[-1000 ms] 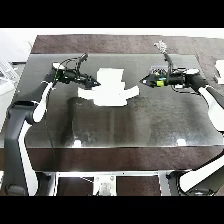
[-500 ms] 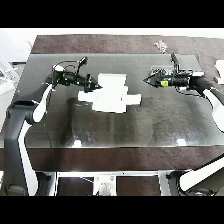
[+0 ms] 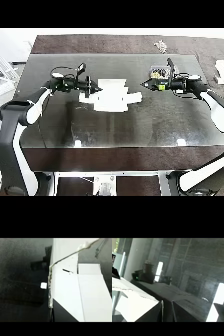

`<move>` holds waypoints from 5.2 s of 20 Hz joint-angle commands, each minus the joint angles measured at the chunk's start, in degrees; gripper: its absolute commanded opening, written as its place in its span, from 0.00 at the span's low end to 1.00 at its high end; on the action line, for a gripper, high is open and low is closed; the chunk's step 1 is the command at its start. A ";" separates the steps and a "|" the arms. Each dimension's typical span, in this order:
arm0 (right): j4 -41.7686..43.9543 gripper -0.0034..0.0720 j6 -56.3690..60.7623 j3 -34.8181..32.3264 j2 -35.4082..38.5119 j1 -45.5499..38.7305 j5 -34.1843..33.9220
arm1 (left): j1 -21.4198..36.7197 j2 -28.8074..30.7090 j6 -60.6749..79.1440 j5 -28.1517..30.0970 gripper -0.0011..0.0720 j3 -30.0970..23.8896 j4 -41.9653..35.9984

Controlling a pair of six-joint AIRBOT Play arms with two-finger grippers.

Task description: Fold the box and place the chain.

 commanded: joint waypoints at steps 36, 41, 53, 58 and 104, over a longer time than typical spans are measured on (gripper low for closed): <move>7.74 0.25 -21.05 -9.33 16.55 4.17 -2.10 | 0.07 0.46 6.95 2.38 0.04 -2.99 2.64; -0.07 0.95 -49.99 -18.29 25.03 13.88 -4.74 | 0.07 0.44 6.95 2.38 0.04 -2.99 2.64; -18.93 0.95 -51.95 -19.28 21.16 21.27 -12.17 | 0.07 0.44 6.95 2.38 0.04 -2.99 2.64; -19.30 0.95 -53.79 -19.28 17.73 23.63 -16.26 | 0.07 0.44 6.95 2.38 0.04 -2.99 2.64; -11.65 0.95 -63.95 0.85 1.49 15.47 -2.78 | 0.07 0.46 6.95 2.38 0.04 -2.99 2.64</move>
